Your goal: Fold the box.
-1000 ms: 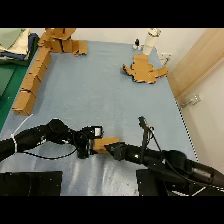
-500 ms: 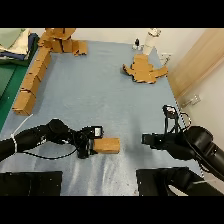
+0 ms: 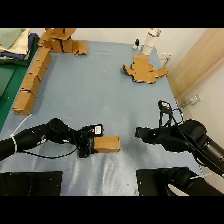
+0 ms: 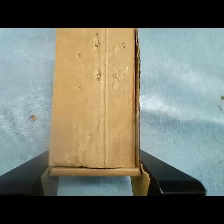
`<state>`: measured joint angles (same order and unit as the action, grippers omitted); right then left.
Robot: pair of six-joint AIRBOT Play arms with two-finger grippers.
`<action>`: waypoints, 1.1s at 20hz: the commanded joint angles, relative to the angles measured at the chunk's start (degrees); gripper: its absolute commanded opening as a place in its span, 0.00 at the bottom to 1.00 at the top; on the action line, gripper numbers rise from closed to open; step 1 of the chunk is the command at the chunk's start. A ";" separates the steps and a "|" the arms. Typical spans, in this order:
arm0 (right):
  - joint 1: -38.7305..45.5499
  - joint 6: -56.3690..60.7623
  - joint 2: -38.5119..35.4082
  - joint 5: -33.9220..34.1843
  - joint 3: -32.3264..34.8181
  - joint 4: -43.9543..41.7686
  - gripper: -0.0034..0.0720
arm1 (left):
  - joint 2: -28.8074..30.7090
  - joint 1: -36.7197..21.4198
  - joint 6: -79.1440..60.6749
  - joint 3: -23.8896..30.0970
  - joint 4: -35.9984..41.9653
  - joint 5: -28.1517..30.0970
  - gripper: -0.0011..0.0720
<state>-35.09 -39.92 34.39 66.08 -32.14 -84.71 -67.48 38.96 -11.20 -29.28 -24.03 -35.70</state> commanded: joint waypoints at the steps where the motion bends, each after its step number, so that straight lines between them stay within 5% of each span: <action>1: 0.07 0.04 0.22 -1.62 -0.09 -0.13 0.05 | 2.51 -0.68 5.16 -0.55 -0.52 4.26 0.74; 6: 0.07 -0.09 0.20 -1.66 -0.09 2.01 0.05 | 8.13 -5.79 19.74 -0.55 -0.92 16.87 0.74; 13: 0.11 -0.26 0.22 -3.39 -0.11 6.25 0.05 | 5.07 -23.41 26.25 -2.16 -1.44 25.94 0.74; 22: 0.11 -0.24 0.31 -5.90 -0.09 6.47 0.05 | -18.51 -36.39 38.80 -31.23 -1.49 23.08 0.74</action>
<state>-35.00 -40.18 34.70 60.82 -32.18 -78.48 -79.05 5.74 23.40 -51.46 -25.43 -12.36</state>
